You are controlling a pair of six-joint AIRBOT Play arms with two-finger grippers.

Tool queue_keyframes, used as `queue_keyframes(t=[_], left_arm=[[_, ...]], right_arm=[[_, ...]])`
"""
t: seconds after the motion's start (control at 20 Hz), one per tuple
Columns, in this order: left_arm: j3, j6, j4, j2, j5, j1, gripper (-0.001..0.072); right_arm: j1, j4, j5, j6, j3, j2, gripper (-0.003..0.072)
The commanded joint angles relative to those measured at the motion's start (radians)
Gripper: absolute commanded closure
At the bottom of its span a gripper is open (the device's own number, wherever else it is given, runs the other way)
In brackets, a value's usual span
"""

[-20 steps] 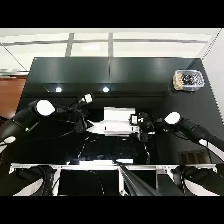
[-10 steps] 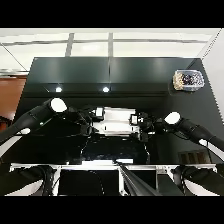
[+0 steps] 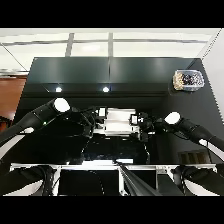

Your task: Fold the box and place the chain.

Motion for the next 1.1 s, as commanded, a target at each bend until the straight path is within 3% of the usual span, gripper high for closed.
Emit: queue_keyframes(t=[0.0, 0.3, 0.45, 0.5, 0.65, 0.7, 0.75, 0.8, 0.85, 0.9, 0.95, 1.0, 1.05], left_arm=[[0.004, -0.011, -0.029, -0.003, 0.003, -0.002, 0.0490], [0.006, -0.010, -0.251, -0.083, 0.008, -0.008, 0.0490], [0.006, -0.012, -0.209, -0.087, 0.010, -0.012, 0.0499], [0.006, -0.012, -0.203, -0.087, 0.003, -0.012, 0.0587], [0.006, -0.047, -0.201, -0.087, 0.002, -0.013, 0.0606], [0.006, -0.049, -0.201, -0.087, 0.002, -0.013, 0.0557], [0.006, -0.049, -0.201, -0.087, 0.008, -0.016, 0.0327], [0.006, -0.048, -0.197, -0.087, 0.006, -0.019, 0.0335], [0.007, -0.048, -0.186, -0.087, 0.003, -0.021, 0.0496], [0.007, -0.047, -0.185, -0.087, 0.003, -0.025, 0.0456], [0.007, -0.047, -0.187, -0.087, 0.003, -0.026, 0.0230], [0.008, -0.047, -0.183, -0.086, 0.002, -0.026, 0.0227], [0.017, -0.053, -0.159, -0.080, -0.022, -0.021, 0.0370]], right_arm=[[0.000, 0.000, 0.000, 0.000, 0.000, 0.000, 0.0381], [0.000, 0.000, 0.000, 0.003, 0.000, 0.000, 0.0381], [0.000, 0.000, 0.000, 0.003, 0.000, 0.000, 0.0381], [0.000, 0.000, 0.000, 0.004, 0.000, 0.000, 0.0380], [0.000, 0.000, 0.000, 0.011, 0.000, 0.000, 0.0371], [0.000, 0.000, 0.000, 0.011, 0.000, 0.000, 0.0371], [0.000, 0.000, 0.000, 0.011, 0.000, 0.000, 0.0371], [0.000, 0.000, 0.000, 0.011, 0.000, 0.000, 0.0372], [0.000, 0.000, 0.000, 0.010, 0.000, 0.000, 0.0372], [0.000, 0.000, 0.000, 0.011, 0.000, 0.000, 0.0371], [0.000, 0.000, 0.000, 0.011, 0.000, 0.000, 0.0372], [0.000, 0.000, 0.000, 0.011, 0.000, 0.000, 0.0372], [0.000, 0.000, 0.000, 0.011, 0.000, 0.000, 0.0372]])
